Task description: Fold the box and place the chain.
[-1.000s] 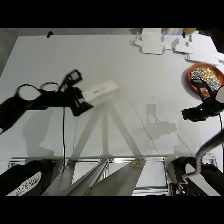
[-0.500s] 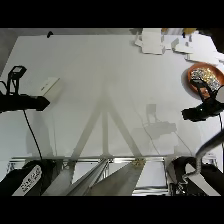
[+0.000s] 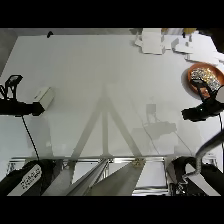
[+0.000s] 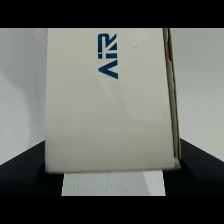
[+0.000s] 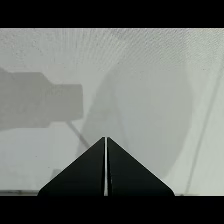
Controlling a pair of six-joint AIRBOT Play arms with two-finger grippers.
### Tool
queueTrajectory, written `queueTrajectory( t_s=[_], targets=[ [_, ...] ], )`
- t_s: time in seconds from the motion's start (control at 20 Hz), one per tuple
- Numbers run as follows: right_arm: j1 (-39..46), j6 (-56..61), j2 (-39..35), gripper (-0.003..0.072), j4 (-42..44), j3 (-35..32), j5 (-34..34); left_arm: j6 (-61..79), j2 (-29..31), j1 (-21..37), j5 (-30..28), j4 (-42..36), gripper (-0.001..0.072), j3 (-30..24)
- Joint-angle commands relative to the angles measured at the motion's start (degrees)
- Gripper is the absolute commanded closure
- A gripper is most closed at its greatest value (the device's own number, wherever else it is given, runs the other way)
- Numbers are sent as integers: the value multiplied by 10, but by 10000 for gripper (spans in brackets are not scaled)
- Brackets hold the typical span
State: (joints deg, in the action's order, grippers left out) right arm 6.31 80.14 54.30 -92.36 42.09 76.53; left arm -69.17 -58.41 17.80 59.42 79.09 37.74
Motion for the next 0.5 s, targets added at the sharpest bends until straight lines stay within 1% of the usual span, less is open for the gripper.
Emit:
queueTrajectory(
  t_s=[0.0,0.1,0.25,0.35,0.45],
  targets=[
    [0,0,0,671,0,1,0,-41,-31,2,40,16,2,-2],
    [0,0,0,671,0,1,0,-78,-37,2,45,23,11,-3],
    [0,0,0,671,0,1,0,-89,-23,0,60,31,13,-3],
    [0,0,0,671,0,1,0,-89,4,0,70,28,15,-3],
    [0,0,0,671,0,1,0,-89,44,0,75,24,15,-3]
  ],
)
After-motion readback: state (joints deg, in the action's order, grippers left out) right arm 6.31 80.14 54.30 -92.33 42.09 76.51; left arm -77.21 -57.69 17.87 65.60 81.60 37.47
